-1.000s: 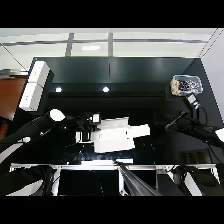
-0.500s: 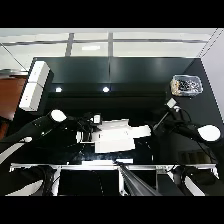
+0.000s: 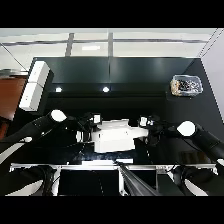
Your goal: Fold the box and place the chain.
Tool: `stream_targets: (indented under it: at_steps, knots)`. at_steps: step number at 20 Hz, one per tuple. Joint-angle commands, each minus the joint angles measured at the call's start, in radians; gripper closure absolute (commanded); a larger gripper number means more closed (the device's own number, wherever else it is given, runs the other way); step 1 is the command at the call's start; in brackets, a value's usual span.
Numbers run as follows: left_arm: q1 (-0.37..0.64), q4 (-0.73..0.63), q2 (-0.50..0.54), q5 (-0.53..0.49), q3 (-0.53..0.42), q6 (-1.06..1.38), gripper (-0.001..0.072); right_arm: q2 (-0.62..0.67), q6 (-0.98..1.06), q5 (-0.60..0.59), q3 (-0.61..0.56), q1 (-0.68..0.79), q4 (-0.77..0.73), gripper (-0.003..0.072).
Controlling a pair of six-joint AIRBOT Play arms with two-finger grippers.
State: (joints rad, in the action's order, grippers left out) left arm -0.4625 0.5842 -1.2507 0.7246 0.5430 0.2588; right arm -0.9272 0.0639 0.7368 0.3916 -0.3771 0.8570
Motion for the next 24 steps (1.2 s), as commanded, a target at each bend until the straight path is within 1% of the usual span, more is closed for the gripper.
stream_targets:
  at_steps: [1, 6, 10, 13, 16, 20, 24]
  knots:
    - [-0.001, -0.002, -0.001, -0.002, 0.000, -0.001, 0.0684, -0.023, -0.065, 0.024, 0.003, -0.059, 0.016, -0.0018]
    - [-0.001, -0.003, -0.001, -0.003, 0.000, -0.001, 0.0683, -0.060, -0.084, 0.026, 0.003, -0.144, 0.016, -0.0017]
    - [-0.001, -0.009, -0.001, -0.003, 0.000, -0.001, 0.0683, -0.060, -0.085, 0.031, 0.003, -0.148, 0.015, -0.0016]
    - [-0.001, -0.009, -0.001, -0.003, 0.000, -0.001, 0.0683, -0.062, -0.131, 0.076, 0.003, -0.148, 0.015, -0.0017]
    - [-0.001, -0.009, -0.001, -0.002, 0.000, -0.001, 0.0683, -0.062, -0.140, 0.073, 0.003, -0.148, 0.013, -0.0017]
    - [-0.001, -0.010, -0.001, -0.002, 0.000, -0.001, 0.0683, -0.065, -0.175, 0.074, 0.003, -0.149, -0.025, -0.0017]
    - [-0.001, -0.010, -0.001, -0.002, 0.000, -0.001, 0.0682, -0.098, -0.232, 0.071, 0.003, -0.149, -0.067, -0.0017]
